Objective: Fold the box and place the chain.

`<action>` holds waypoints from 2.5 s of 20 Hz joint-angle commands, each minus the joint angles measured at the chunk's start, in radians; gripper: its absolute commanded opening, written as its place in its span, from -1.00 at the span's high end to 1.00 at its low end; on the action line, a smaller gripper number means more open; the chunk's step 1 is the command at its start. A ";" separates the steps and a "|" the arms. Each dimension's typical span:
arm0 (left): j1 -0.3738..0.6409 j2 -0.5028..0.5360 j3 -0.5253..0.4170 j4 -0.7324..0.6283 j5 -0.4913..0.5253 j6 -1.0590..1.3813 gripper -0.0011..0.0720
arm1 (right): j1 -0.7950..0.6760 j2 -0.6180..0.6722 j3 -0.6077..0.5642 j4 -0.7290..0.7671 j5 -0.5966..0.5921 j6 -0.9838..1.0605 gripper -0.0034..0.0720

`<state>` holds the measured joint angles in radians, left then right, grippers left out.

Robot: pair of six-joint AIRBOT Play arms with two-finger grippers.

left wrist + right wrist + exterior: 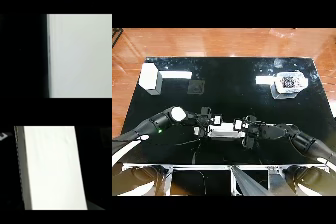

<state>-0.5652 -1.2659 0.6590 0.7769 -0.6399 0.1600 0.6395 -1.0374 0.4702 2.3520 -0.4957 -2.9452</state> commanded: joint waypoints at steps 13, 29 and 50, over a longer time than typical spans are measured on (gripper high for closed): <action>-0.001 0.001 0.019 0.030 -0.101 -0.045 0.91 | -0.031 -0.056 0.001 0.064 -0.049 -0.043 -0.95; -0.001 0.001 0.019 0.030 -0.100 -0.045 0.91 | -0.029 -0.111 0.001 0.068 -0.024 -0.043 -0.95; -0.001 0.001 0.019 0.030 -0.101 -0.045 0.91 | 0.015 -0.146 0.001 0.055 0.021 -0.043 -0.95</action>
<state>-0.5659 -1.2655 0.6773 0.8070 -0.7406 0.1146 0.6525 -1.1812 0.4713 2.4165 -0.4774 -2.9883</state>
